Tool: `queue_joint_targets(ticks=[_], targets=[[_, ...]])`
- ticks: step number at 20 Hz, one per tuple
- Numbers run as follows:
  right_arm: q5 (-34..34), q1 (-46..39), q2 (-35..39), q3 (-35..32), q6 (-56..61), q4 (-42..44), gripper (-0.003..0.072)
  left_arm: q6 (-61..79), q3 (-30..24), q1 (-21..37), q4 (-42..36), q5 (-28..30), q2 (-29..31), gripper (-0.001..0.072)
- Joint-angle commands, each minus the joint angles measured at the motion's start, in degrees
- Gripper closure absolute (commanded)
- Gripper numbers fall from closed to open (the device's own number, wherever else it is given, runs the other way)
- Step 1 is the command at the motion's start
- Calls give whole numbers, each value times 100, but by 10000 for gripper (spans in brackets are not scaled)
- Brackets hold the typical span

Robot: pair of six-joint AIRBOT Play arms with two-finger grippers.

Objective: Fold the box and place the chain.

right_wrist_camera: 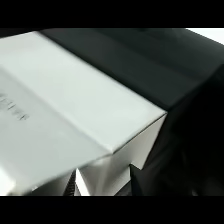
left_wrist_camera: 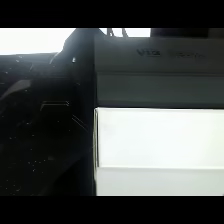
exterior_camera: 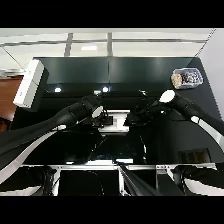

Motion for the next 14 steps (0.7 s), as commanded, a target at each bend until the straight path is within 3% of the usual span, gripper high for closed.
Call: queue_joint_targets(ticks=[1, 4, 14], targets=[[-647, 511, -4, 184, 1344, -1106, 309, -2, -2, 2, -17, 37, 0, 680], [-557, 841, -4, 494, 2277, -2243, 309, -4, -2, 2, -17, 35, 0, 680], [-122, 2122, -269, 1290, 5121, -4765, 310, -2, -2, 2, -15, 42, 0, 680]])
